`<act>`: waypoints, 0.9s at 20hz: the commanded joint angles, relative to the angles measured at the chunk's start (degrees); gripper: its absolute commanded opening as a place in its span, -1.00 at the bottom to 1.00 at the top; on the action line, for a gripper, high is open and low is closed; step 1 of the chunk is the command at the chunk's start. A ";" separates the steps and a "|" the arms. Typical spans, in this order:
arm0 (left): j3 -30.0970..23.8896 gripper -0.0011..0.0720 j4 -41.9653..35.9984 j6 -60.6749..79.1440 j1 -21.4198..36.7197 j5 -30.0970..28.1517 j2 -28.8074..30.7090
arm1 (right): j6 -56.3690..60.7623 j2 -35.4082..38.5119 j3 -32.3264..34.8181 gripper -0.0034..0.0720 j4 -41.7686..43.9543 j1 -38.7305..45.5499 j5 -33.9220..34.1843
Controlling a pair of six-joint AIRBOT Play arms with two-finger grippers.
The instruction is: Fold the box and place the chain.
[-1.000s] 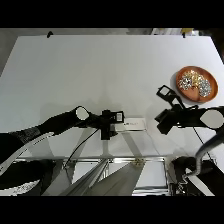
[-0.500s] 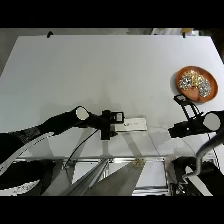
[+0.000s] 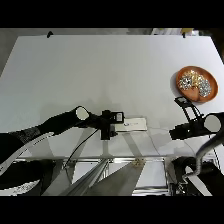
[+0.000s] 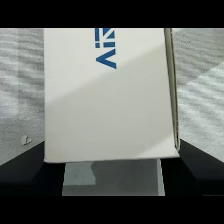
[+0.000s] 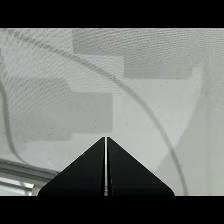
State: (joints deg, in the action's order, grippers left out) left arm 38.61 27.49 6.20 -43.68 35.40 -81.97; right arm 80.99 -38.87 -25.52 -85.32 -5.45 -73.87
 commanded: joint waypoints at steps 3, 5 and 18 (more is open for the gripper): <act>0.00 -0.39 -0.04 0.02 0.02 -0.04 0.02 | 0.04 0.07 0.04 -0.87 0.02 0.04 -0.13; 0.00 -0.39 -0.02 -0.02 0.02 0.04 0.02 | 0.04 0.07 0.04 -0.87 0.02 0.04 -0.13; 0.00 -0.39 39.45 -54.27 6.40 9.18 22.43 | 0.04 0.07 0.04 -0.87 0.02 0.04 -0.13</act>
State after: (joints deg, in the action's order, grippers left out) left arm 38.61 50.96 -26.52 -40.66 40.71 -67.99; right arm 81.01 -38.85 -25.52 -85.32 -5.45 -73.97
